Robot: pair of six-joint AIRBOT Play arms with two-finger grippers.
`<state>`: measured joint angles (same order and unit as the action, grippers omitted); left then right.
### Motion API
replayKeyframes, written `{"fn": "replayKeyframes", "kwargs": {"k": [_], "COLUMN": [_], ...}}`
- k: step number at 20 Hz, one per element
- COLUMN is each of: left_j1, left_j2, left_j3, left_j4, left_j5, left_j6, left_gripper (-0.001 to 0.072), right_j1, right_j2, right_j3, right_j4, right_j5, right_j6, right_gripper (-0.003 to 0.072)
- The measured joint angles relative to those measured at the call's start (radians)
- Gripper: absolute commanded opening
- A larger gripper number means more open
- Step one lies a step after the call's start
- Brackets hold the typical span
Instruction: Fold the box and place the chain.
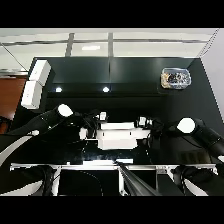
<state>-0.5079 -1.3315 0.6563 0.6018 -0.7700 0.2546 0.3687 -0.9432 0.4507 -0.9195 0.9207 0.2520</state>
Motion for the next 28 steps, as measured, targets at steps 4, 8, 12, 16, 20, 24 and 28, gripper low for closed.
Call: {"fn": "replayKeyframes", "kwargs": {"k": [4, 8, 12, 16, 20, 24, 28], "left_j1": [0.0, 0.0, 0.0, 0.0, 0.0, 0.0, 0.0], "left_j2": [0.0, 0.0, 0.0, 0.0, 0.0, 0.0, 0.0], "left_j3": [0.0, 0.0, 0.0, 0.0, 0.0, 0.0, 0.0], "left_j4": [0.0, 0.0, 0.0, -0.001, -0.001, -0.001, -0.001], "left_j5": [0.0, 0.0, 0.0, -0.001, 0.0, -0.001, 0.0], "left_j6": [0.0, 0.0, 0.0, 0.0, 0.0, -0.002, -0.002], "left_gripper": [0.0031, 0.003, 0.003, 0.0031, 0.0031, 0.003, 0.0031], "right_j1": [0.098, 0.201, 0.24, 0.25, 0.245, 0.195, 0.154], "right_j2": [0.0, -0.001, 0.009, 0.028, 0.034, 0.035, 0.03], "right_j3": [-0.04, -0.052, -0.032, -0.015, -0.009, 0.013, 0.025], "right_j4": [0.065, 0.122, 0.137, 0.09, 0.058, 0.044, 0.084], "right_j5": [0.004, -0.161, -0.238, -0.261, -0.268, -0.27, -0.269], "right_j6": [0.026, 0.038, 0.042, 0.057, 0.068, 0.07, 0.044], "right_gripper": [0.0618, 0.0618, 0.0619, 0.0618, 0.0619, 0.0618, 0.0618]}}
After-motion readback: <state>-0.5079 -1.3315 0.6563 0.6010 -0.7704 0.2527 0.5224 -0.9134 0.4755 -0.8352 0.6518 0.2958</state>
